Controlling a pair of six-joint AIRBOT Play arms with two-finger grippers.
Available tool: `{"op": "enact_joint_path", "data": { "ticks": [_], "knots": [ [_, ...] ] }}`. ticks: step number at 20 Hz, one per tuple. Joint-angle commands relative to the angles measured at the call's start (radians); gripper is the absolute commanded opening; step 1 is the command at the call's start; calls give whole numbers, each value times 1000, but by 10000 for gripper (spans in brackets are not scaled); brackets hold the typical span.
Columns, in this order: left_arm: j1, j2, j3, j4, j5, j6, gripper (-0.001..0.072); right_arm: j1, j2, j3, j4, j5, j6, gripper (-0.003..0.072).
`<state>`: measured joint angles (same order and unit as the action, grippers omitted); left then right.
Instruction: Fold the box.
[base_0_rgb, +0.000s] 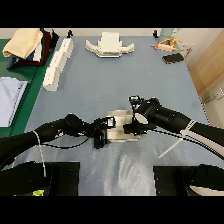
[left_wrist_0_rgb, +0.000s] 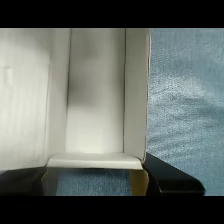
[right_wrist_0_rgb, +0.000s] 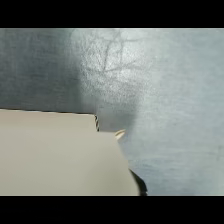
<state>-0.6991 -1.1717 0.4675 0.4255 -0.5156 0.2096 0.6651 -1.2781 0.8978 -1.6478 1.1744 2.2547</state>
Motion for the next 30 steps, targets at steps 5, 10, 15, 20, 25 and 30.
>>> {"op": "enact_joint_path", "data": {
  "ticks": [5, 10, 15, 20, 25, 30],
  "knots": [
    [1, 0, 1, 1, 0, 2, 522, 4, 0, 5, -3, 42, 14, 291],
    [1, 0, 1, 1, 0, 2, 522, 4, 25, 7, 6, 75, 4, 448],
    [1, 0, 1, 1, 0, 2, 522, 0, 134, 25, 6, 113, -5, 448],
    [0, 0, 1, 1, 0, 2, 522, -148, 241, 79, 12, 126, -109, 61],
    [1, 0, 1, 1, 0, 2, 522, -535, 85, 79, 442, 56, -541, 2],
    [1, 0, 1, 1, 0, 2, 522, -710, -175, 88, 951, 76, -914, 2]
  ]
}}
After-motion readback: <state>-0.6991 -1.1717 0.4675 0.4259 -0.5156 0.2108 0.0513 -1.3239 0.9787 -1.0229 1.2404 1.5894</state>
